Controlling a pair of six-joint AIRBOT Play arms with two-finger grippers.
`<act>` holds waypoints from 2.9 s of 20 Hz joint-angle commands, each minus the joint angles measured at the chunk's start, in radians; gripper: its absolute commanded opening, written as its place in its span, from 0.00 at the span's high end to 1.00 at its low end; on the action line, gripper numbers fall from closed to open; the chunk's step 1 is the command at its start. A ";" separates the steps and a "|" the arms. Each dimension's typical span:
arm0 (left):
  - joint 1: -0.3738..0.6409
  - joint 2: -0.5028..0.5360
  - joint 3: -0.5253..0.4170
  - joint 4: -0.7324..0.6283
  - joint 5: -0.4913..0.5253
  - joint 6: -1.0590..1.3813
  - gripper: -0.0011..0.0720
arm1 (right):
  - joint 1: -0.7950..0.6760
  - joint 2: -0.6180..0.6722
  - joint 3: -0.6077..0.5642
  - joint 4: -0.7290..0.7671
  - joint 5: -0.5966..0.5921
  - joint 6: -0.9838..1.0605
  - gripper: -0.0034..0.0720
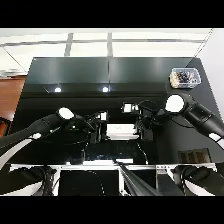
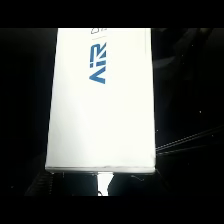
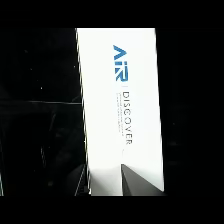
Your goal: Fold the box and place the chain.
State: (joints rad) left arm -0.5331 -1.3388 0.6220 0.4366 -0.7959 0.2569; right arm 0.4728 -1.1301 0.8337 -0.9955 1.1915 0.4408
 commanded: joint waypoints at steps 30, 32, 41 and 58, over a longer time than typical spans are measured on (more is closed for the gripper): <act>0.000 0.000 0.000 0.000 -0.002 0.001 0.43 | -0.063 0.065 -0.351 0.490 -0.395 0.734 0.93; 0.000 0.000 0.000 0.000 -0.002 0.001 0.43 | -0.063 0.065 -0.351 0.422 -0.387 0.784 0.93; 0.000 0.002 0.000 -0.001 -0.020 0.001 0.43 | -0.180 0.150 -0.116 0.278 -0.069 0.709 0.93; -0.227 0.008 0.246 0.117 0.098 -0.369 0.00 | -0.483 0.303 -0.014 0.104 0.000 0.755 0.93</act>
State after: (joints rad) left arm -0.6922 -1.2449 0.7845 0.5522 -0.7422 0.0322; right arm -0.0063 -0.8288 0.8181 -0.8867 1.2118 1.1950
